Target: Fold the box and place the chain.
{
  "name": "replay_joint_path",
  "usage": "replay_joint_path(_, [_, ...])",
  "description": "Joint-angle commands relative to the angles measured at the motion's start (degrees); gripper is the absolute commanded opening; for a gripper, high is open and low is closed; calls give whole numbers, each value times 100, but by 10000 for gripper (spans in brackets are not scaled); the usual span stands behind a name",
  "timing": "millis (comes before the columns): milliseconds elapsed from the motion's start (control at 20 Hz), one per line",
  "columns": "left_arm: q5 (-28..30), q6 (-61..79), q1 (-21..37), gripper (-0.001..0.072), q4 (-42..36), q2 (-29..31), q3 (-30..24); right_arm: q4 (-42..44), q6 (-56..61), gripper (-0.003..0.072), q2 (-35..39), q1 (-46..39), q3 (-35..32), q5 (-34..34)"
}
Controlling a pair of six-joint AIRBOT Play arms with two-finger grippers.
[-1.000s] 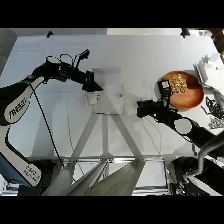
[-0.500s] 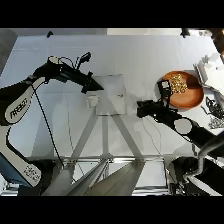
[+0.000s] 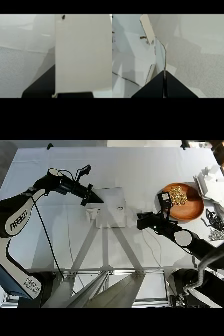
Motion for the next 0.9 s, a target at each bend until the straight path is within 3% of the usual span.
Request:
replay_joint_path(0, [31,11,0,9,2,-2,0,2,4,17,4,4,-2,2])
replay_joint_path(600, [35,11,2,6,0,66,0,50,7,21,11,4,39,-214])
replay_joint_path(650, [26,7,0,6,0,68,0,50,7,52,11,4,39,-269])
replay_joint_path(800, [-2,-98,0,6,4,76,0,52,26,287,70,4,42,-286])
replay_joint_path(850, [-35,-96,2,5,4,105,0,72,26,413,136,4,39,-289])
